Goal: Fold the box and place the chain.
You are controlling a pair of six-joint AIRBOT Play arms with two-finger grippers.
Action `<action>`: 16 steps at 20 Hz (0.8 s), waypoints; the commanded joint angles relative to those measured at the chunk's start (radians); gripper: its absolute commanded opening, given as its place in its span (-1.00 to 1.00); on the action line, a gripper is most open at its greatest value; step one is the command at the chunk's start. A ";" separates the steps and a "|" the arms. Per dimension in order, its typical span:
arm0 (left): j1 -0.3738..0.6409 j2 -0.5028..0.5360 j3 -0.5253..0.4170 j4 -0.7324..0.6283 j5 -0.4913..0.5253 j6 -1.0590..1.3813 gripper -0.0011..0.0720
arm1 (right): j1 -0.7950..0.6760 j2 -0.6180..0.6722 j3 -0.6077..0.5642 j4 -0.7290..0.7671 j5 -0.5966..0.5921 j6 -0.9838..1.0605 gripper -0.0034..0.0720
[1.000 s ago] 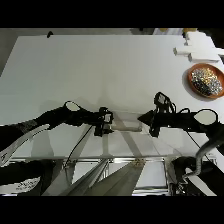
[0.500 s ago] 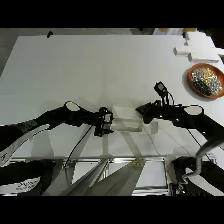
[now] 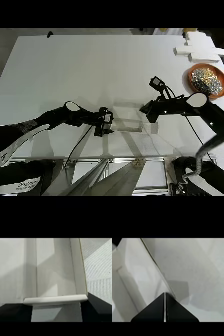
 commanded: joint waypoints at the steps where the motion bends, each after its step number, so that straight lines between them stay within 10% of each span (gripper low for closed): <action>1: 0.001 0.000 0.000 0.001 0.000 0.000 -0.60 | 0.000 0.069 0.047 -0.265 0.193 -0.060 -0.88; 5: 0.001 0.000 0.000 0.001 0.000 0.000 -0.60 | 0.002 0.068 0.015 -0.360 0.356 -0.350 -0.88; 12: 0.000 0.000 0.000 0.001 0.000 0.000 -0.60 | 0.003 0.068 -0.158 -0.127 0.122 -0.568 -0.86; 16: 0.001 0.000 0.000 0.001 0.000 0.000 -0.60 | 0.003 0.068 -0.200 -0.013 0.029 -0.676 -0.39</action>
